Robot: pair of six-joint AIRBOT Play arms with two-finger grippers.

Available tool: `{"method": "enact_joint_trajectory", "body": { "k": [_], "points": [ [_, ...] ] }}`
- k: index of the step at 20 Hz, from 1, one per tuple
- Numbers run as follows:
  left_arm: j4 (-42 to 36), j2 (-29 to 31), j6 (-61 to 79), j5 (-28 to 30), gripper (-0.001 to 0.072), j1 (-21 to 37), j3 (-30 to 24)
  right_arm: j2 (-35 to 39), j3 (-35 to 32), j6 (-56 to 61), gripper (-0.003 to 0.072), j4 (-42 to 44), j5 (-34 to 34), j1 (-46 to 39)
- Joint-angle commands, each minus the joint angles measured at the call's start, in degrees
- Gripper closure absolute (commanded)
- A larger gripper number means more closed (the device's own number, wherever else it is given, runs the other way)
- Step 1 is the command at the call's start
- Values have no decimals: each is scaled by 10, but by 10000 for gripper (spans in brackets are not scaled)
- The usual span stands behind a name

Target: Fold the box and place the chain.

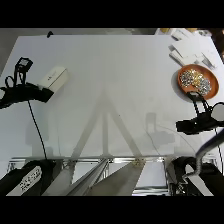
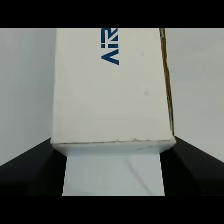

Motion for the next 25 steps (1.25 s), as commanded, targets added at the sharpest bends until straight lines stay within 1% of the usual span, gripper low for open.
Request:
{"method": "enact_joint_trajectory", "body": {
  "k": [1,2,3,4,5,8,9,10,13,15,17,22,25],
  "points": [
    [113,-1,-83,-60,358,23,1,0,0,0,670,0,0,0],
    [116,-5,-94,-78,356,23,1,0,0,0,670,0,0,0],
    [114,-9,-94,-100,307,23,0,0,0,0,670,0,0,0],
    [112,-15,-94,-116,227,23,-1,0,0,0,670,0,0,0],
    [112,-22,-94,-135,201,23,-1,0,0,0,670,0,0,0],
    [111,-38,-94,-160,191,23,-4,0,0,0,670,0,0,0],
    [111,-40,-97,-164,116,23,-5,0,0,0,670,0,0,0],
    [111,-41,-110,-164,7,23,-5,0,0,0,670,0,0,0],
    [111,-37,-117,-163,13,22,-5,0,0,0,670,0,0,0],
    [111,-19,-117,-156,13,21,-5,0,0,0,670,0,0,0],
    [108,18,-117,-141,14,21,-5,0,0,0,670,0,0,0],
    [105,136,-117,-105,14,21,-5,0,0,0,670,0,0,0],
    [105,180,-117,-101,14,21,-5,0,0,0,670,0,0,0]
  ]
}}
